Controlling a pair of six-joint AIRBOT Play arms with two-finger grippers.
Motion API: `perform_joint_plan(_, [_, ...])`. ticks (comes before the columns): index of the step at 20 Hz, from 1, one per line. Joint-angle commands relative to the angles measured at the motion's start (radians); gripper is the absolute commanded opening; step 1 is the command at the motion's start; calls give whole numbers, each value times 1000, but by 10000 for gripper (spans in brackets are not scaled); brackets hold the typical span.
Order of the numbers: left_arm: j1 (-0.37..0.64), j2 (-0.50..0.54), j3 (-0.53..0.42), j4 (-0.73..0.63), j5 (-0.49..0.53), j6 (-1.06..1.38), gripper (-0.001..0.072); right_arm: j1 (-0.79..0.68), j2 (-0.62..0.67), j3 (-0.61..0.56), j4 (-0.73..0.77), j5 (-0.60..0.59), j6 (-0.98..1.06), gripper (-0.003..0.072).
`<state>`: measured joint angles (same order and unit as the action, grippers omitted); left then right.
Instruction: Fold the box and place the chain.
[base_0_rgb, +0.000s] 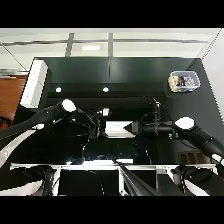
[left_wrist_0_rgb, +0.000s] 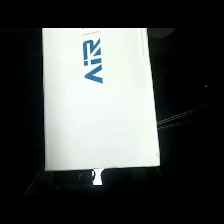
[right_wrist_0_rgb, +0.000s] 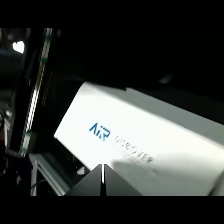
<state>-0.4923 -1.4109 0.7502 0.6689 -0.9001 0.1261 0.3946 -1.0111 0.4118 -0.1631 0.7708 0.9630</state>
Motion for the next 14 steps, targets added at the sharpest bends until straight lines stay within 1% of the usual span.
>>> perform_joint_plan(1, [0,0,1,0,3,0,485,13,-33,-16,-19,-60,74,14])
perform_joint_plan(4, [0,0,1,0,2,0,485,13,-53,-16,-75,-59,89,15])
perform_joint_plan(12, [0,0,1,0,2,0,485,12,-53,-16,-81,-60,66,15])
perform_joint_plan(14, [0,0,1,0,2,0,485,4,-50,6,-81,-14,14,15])
